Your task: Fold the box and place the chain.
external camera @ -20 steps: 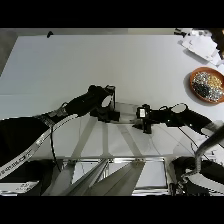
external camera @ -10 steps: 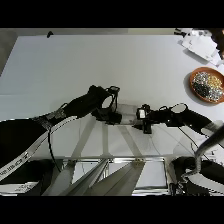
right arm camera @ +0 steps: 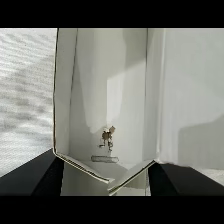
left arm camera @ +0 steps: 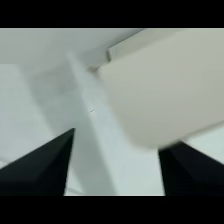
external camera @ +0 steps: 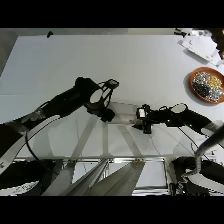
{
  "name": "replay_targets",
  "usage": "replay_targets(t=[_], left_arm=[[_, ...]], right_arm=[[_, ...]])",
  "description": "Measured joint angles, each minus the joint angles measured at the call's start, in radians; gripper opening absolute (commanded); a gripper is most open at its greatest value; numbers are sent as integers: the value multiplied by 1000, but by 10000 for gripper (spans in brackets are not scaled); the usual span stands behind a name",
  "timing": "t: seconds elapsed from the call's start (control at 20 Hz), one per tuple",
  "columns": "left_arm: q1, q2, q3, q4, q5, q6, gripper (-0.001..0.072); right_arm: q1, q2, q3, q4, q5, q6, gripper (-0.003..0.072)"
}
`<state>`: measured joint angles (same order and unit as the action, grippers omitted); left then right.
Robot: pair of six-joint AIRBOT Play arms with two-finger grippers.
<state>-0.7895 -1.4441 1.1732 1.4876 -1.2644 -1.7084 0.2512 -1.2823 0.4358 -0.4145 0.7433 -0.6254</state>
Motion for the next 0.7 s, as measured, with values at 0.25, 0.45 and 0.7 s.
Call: replay_targets(t=[0.25,0.45,0.7], left_arm=[[61,154,-117,30,-11,466,644],[119,266,-313,-89,133,972,709],[300,273,-441,-494,269,1536,717]], right_arm=[[0,0,0,0,0,0,420],[0,0,0,0,0,-1,420],[0,0,0,0,0,-1,420]])
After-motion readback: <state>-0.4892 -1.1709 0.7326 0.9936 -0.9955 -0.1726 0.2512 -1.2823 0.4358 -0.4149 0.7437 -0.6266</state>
